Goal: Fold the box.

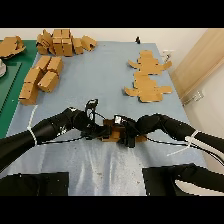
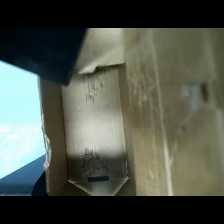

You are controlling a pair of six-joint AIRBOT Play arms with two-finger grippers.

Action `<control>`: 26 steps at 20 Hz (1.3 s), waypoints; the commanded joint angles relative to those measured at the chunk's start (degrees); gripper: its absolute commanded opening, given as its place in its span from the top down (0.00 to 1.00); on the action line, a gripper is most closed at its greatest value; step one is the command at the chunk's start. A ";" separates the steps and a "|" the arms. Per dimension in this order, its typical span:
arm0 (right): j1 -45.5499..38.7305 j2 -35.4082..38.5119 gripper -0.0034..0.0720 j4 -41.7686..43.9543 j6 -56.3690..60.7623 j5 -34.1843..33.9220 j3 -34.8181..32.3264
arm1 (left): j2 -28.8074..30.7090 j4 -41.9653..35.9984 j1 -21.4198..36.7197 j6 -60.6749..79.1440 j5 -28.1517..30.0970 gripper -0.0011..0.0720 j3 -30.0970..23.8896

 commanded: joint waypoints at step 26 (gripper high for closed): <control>0.04 -0.04 0.16 -0.07 0.00 -0.07 0.04 | 6.51 2.23 0.00 2.16 -1.44 0.05 0.44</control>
